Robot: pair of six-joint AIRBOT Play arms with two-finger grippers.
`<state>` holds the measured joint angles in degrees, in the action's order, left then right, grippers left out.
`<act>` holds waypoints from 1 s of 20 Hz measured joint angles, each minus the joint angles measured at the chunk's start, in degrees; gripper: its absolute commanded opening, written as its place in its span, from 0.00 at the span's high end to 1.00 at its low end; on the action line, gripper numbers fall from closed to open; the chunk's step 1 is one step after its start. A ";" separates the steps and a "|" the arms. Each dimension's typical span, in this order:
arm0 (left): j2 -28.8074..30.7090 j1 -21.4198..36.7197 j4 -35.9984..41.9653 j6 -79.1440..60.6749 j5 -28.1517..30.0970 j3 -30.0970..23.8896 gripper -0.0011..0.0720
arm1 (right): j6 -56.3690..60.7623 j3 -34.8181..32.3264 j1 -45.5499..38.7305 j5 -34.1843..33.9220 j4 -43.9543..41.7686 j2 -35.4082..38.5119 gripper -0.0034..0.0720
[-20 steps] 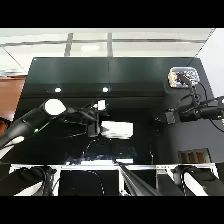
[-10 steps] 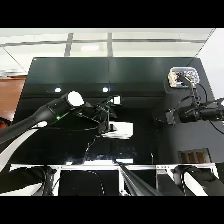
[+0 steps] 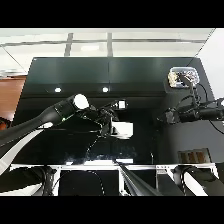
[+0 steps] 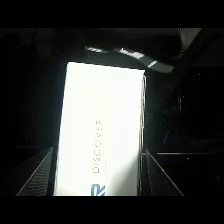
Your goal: Fold the box and place the chain.
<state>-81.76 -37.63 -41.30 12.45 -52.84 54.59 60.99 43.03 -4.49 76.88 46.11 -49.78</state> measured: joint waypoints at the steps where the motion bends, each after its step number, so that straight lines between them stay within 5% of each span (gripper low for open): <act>1: -0.02 -0.07 -0.04 0.00 0.04 0.00 0.01 | 0.00 0.00 0.00 0.00 -0.02 0.00 0.93; 14: -1.70 -4.76 -7.37 0.92 4.81 -0.33 0.01 | 0.07 0.00 0.00 -1.49 -0.44 0.00 0.93; 15: -2.27 -5.42 -8.02 1.27 6.12 -0.37 0.07 | 0.07 0.00 0.00 -1.70 -0.44 0.00 0.93; 17: -2.93 -6.23 -9.29 3.19 7.93 -0.28 0.55 | 0.07 0.00 0.00 -2.10 -0.44 0.00 0.93; 20: -2.60 -5.05 -15.34 12.07 8.35 0.98 0.60 | 0.07 0.00 0.00 -2.69 -0.42 0.00 0.93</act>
